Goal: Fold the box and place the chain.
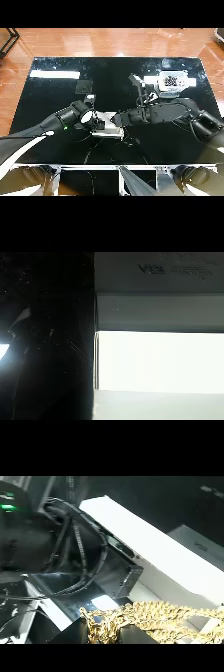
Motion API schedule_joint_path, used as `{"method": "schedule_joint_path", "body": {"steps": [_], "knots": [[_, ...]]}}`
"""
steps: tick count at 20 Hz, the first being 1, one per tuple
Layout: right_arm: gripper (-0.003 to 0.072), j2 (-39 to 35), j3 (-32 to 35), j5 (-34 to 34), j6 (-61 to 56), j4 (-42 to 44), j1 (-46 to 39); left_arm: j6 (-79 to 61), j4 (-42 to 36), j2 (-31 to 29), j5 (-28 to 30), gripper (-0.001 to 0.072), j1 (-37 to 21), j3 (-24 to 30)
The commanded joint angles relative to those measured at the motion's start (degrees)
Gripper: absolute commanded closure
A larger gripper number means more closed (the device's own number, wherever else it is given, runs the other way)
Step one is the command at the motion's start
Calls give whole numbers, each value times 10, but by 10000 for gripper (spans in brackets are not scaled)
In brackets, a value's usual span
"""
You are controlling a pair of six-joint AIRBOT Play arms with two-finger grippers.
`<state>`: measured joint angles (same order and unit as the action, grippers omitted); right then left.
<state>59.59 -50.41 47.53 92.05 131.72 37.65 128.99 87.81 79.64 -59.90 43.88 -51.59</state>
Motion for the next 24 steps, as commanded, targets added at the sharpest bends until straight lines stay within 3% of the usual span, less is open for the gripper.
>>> {"method": "schedule_joint_path", "body": {"steps": [1, 5, 6, 7, 8, 12, 16, 18, 21, 24], "knots": [[665, 31, 0, -14, 2, 2, 7, 0, 0, 0, 3, 684, 0, 0], [662, 51, 0, -27, 2, 1, 7, 0, 0, 0, 3, 684, 0, 0], [504, 51, 0, -27, 1, 1, 6, 0, 0, 0, 3, 684, 0, 0], [201, 51, 0, -24, 1, 0, 4, 0, 0, 0, 3, 684, 0, 0], [71, 50, 0, -13, 3, 0, -2, 0, 0, 0, 3, 684, 0, 0], [94, 9, 0, 87, 54, -8, -64, 0, 0, 0, 1, 684, 0, 0], [94, -72, 0, 148, 54, -146, -161, 0, 0, 0, 1, 684, 0, 0], [94, -82, 1, 136, 24, -244, -209, 0, 0, 0, 1, 684, 0, 0], [93, -75, 37, 34, -106, -393, -248, 0, 2, 0, 4, 684, 0, 0], [94, -12, 50, -4, -266, -466, -245, 0, 2, 0, 4, 684, 0, 0]]}}
